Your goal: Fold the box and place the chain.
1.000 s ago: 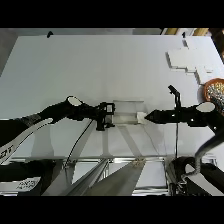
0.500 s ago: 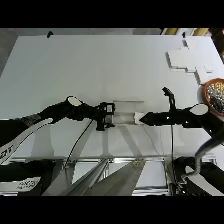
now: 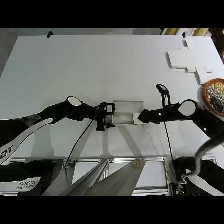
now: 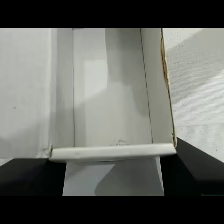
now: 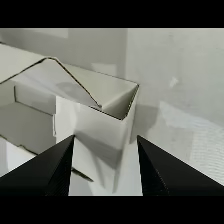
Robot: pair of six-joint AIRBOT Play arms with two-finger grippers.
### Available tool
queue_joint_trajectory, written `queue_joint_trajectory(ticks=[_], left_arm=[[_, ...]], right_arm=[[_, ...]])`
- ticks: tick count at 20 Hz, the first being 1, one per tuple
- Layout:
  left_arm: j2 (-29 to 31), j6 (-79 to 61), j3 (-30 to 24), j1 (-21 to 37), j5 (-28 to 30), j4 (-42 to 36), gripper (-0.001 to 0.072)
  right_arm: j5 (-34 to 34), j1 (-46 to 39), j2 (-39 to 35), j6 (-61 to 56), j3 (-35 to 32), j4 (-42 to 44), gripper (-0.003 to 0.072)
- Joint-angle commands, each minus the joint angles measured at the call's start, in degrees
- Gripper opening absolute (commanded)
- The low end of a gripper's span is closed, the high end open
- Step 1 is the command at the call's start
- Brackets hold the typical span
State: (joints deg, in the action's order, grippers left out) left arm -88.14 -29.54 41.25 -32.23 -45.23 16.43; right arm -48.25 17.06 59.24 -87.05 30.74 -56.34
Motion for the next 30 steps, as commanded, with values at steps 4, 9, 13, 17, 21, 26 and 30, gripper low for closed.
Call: queue_joint_trajectory(ticks=[4,9,13,17,21,26,30], left_arm=[[0.02,-0.02,0.0,0.0,0.02,0.02,0.0009],[0.02,-0.02,0.0,0.0,0.02,0.02,0.0009],[0.02,-0.02,0.0,0.0,0.02,0.02,0.0009],[0.02,-0.02,0.0,0.0,0.02,0.02,0.0009],[0.02,-0.02,0.0,0.0,0.0,0.02,0.0009],[0.02,-0.02,0.0,0.0,0.02,0.02,0.0009],[0.02,-0.02,0.0,0.0,0.02,0.02,0.0009]], right_arm=[[0.9,8.26,4.9,-13.94,6.4,-9.94,0.0443],[-2.23,12.5,8.17,-27.58,10.38,-21.29,0.0442],[-5.16,15.98,12.07,-32.76,14.32,-25.29,0.0434],[-8.59,18.05,14.38,-38.77,14.75,-29.73,0.0411],[-6.34,19.06,14.58,-42.12,15.34,-30.56,0.0354],[-5.84,19.06,15.13,-41.75,16.17,-31.54,0.0328],[-5.99,19.06,16.15,-41.46,16.17,-31.52,0.0328]])
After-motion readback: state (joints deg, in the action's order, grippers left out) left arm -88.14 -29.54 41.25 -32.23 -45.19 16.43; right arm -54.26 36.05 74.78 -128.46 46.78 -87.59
